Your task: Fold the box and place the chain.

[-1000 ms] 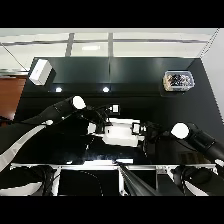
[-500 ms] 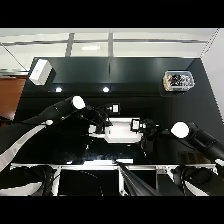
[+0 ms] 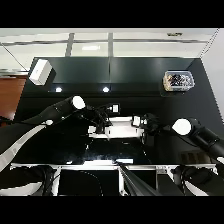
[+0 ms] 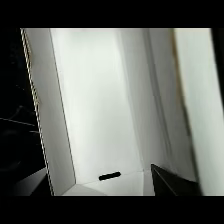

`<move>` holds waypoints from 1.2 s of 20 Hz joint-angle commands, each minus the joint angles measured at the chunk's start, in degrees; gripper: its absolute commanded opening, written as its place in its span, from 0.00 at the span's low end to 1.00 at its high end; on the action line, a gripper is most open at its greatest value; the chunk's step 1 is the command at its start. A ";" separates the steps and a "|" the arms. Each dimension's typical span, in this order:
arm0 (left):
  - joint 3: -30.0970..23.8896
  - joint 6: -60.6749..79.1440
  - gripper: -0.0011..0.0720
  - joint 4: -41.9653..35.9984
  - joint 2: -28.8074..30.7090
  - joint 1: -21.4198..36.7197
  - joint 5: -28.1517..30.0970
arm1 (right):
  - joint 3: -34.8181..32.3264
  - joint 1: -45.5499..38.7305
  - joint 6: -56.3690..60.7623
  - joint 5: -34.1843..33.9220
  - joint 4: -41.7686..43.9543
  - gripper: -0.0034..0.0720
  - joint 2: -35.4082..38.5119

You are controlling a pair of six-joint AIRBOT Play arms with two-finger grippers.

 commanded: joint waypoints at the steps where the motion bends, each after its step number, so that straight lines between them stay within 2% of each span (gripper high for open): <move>1: 0.04 0.07 0.05 0.02 0.02 0.04 -0.04 | 1.27 -3.89 -0.85 -1.46 1.29 0.96 0.04; 6: 0.04 0.09 0.05 0.02 0.02 0.02 0.07 | 1.27 -5.46 -8.90 -1.38 10.25 0.96 -1.11; 9: 0.04 0.09 0.05 0.02 0.02 0.02 0.04 | 1.27 -5.53 -10.56 -1.27 10.93 0.96 -3.19; 12: 0.04 0.09 0.05 0.02 0.02 0.04 0.17 | 0.96 -5.53 -13.38 3.21 15.54 0.96 -3.72; 14: 0.04 0.09 0.05 0.02 0.02 0.04 0.15 | -1.03 -5.53 -13.57 3.72 15.65 0.96 -3.72; 17: 0.04 0.09 0.05 0.02 0.02 0.04 0.15 | -4.50 -5.51 -16.59 3.72 18.23 0.96 -3.72; 19: 0.04 0.07 0.05 0.02 0.02 0.04 0.15 | -6.19 -5.51 -22.58 3.10 20.68 0.96 -3.74; 24: 0.04 0.07 0.05 0.02 0.02 0.02 0.13 | -6.67 -5.51 -27.10 -0.87 22.23 0.96 -5.95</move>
